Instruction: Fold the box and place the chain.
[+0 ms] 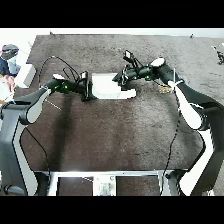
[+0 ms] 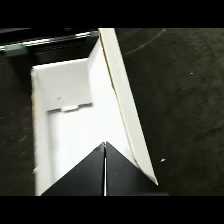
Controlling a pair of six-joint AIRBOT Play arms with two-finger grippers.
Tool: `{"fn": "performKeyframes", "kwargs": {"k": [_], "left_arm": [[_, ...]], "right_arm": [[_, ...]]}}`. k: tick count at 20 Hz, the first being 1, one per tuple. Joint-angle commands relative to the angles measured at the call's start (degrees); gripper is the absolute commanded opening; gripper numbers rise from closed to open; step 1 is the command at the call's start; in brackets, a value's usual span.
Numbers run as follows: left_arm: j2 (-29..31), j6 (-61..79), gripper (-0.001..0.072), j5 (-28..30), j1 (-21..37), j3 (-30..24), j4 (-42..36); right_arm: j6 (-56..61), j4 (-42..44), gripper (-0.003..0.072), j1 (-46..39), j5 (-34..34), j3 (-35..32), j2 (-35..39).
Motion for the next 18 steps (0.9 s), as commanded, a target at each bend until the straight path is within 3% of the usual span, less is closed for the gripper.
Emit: {"fn": "performKeyframes", "kwargs": {"k": [1, 5, 12, 18], "left_arm": [[0.0, 0.0, 0.0277, 0.0, 0.0, 0.0, 0.0], [0.0, 0.0, 0.0277, 0.0, 0.0, 0.0, 0.0], [0.0, 0.0, 0.0277, 0.0, 0.0, 0.0, 0.0], [0.0, 0.0, 0.0277, 0.0, 0.0, 0.0, 0.0]], "right_arm": [[-1.4, 0.8, 0.0012, 0.5, -8.8, 0.0, -1.3], [-1.4, -1.5, 0.0011, 0.5, -12.7, 0.0, -1.6], [-1.4, -3.8, 0.0012, 0.5, -8.3, 0.0, -5.2], [-1.5, -3.9, 0.0012, 0.5, -9.2, 0.1, -4.7]]}}
